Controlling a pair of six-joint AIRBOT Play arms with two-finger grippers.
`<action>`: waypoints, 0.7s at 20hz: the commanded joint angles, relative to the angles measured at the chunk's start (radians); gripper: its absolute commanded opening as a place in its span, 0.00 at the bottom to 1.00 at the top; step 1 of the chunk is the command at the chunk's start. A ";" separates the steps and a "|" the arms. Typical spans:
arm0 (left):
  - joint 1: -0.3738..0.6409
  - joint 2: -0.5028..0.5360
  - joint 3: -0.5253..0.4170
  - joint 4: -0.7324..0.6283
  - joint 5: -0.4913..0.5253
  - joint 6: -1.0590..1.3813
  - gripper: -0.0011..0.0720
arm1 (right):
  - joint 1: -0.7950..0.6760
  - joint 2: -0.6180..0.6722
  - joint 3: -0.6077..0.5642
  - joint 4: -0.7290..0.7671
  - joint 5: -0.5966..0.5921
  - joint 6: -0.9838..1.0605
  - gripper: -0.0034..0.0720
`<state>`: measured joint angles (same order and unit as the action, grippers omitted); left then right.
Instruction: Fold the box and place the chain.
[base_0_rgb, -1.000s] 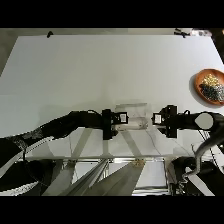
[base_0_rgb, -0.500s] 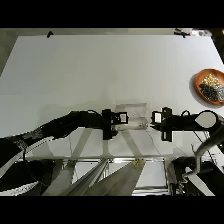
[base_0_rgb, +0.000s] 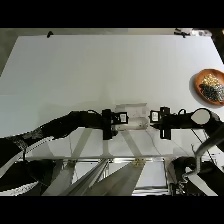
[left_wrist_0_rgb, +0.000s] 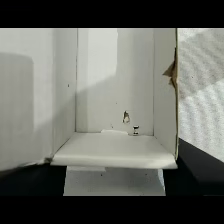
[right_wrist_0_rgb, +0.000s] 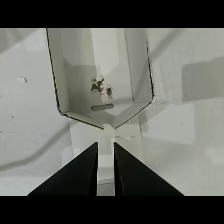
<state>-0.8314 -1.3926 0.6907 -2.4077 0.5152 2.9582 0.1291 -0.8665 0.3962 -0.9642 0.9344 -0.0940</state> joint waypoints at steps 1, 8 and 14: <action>0.001 0.000 0.000 0.000 0.000 0.000 0.39 | 0.001 -0.028 0.000 0.040 -0.012 -0.043 0.20; 0.001 0.000 0.000 0.000 0.000 0.000 0.39 | 0.001 -0.083 0.000 0.137 -0.038 -0.099 0.20; 0.001 0.000 0.000 0.000 0.000 0.000 0.39 | 0.088 -0.111 0.000 0.161 -0.090 -0.098 0.20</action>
<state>-0.8314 -1.3926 0.6907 -2.4077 0.5156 2.9585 0.1715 -0.9630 0.3965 -0.8200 0.8814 -0.1879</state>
